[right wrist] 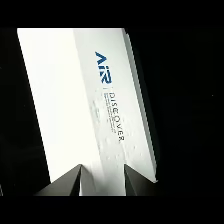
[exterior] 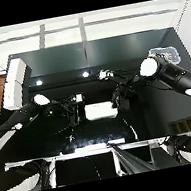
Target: Fold the box and place the chain.
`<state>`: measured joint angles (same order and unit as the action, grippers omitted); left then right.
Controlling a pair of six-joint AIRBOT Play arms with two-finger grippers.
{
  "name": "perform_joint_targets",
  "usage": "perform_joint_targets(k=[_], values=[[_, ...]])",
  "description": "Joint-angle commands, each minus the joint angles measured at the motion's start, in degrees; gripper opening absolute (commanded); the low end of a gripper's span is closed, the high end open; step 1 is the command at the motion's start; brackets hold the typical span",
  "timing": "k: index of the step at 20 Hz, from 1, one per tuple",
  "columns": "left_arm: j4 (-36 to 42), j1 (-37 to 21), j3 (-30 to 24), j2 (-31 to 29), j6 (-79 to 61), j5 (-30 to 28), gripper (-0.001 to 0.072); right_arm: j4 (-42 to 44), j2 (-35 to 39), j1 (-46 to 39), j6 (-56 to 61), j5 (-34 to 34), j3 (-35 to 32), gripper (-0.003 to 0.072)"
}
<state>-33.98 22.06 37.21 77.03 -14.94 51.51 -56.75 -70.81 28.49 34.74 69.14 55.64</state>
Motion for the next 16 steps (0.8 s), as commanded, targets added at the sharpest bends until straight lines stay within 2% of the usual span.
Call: perform_joint_targets(k=[1, 2, 4, 5, 10, 12, 16], values=[[0.0, 0.0, 0.0, 0.0, 0.0, 0.0, 0.0476, -1.2, -0.1, 0.9, 0.2, 0.0, -0.2, 0.0312], [0.0, 0.0, 0.0, 0.0, 0.0, 0.0, 0.0476, -2.0, -0.1, 1.0, 0.3, -0.2, -0.2, 0.0245], [0.0, 0.0, 0.0, 0.0, 0.0, 0.0, 0.0476, -3.5, -0.1, 1.3, 0.9, -0.3, -0.2, 0.0253], [0.0, 0.0, 0.0, 0.0, 0.0, 0.0, 0.0476, -3.6, -0.1, 1.4, 0.9, -0.3, -0.2, 0.028], [0.0, 0.0, 0.0, 0.0, 0.0, 0.0, 0.0476, -3.8, -0.1, 1.5, 1.1, -0.5, -0.3, 0.0277], [0.0, 0.0, 0.0, 0.0, 0.0, 0.0, 0.0476, -3.8, -0.1, 1.5, 1.6, -1.2, -0.4, 0.0199], [0.0, 0.0, 0.0, 0.0, 0.0, 0.0, 0.0476, -4.3, -0.1, 1.5, 3.6, -2.4, -0.3, 0.0198]])
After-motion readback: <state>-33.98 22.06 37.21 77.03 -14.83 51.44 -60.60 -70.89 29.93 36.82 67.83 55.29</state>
